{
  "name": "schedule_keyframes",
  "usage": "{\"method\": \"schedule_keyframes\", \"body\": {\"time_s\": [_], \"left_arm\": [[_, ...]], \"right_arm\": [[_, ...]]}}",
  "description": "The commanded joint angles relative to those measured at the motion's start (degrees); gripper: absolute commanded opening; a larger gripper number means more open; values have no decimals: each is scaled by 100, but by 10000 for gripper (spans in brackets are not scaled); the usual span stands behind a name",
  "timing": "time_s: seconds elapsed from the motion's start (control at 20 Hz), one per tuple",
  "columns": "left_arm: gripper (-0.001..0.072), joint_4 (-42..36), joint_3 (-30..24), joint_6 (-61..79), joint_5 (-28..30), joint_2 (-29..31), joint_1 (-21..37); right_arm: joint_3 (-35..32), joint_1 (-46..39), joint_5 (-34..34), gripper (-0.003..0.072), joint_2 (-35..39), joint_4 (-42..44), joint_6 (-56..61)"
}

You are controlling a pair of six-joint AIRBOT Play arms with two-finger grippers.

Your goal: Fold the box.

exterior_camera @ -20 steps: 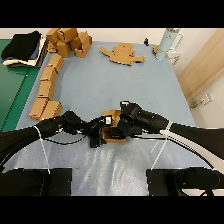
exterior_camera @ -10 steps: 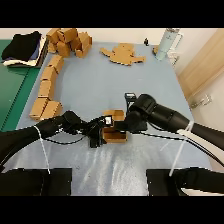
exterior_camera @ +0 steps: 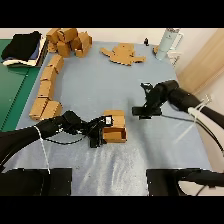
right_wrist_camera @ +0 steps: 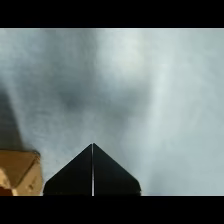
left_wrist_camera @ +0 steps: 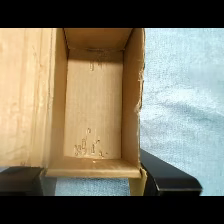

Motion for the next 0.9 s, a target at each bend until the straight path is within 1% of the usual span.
{"method": "schedule_keyframes", "body": {"time_s": [0.0,0.05,0.1,0.15,0.25,0.35,0.45,0.6,0.75,0.85], "left_arm": [[511,0,4,0,2,-2,-2],[511,0,4,0,2,-2,-2],[511,0,4,0,2,-2,-2],[511,0,4,0,2,-2,-2],[511,0,4,0,-4,-2,-2],[510,0,4,0,4,-2,-2],[511,0,4,0,0,-2,-2],[511,0,4,0,-2,-2,-2],[511,0,4,0,0,-2,-2],[511,0,4,0,0,-2,-2]], "right_arm": [[203,-1762,-260,2,-1049,4046,-3578],[317,-1961,-798,2,-1394,4551,-3943],[396,-2033,-1333,2,-1718,4813,-4197],[407,-1996,-1672,2,-1939,4913,-4487],[378,-1786,-1703,2,-2129,5219,-5056],[378,-1449,-1744,2,-2065,5331,-5727],[378,-1097,-1856,3,-1958,5320,-6083],[378,-726,-1880,3,-1687,5252,-6137],[374,-560,-1875,3,-1224,5106,-6188],[197,-365,-1823,3,-861,5042,-6319]]}}
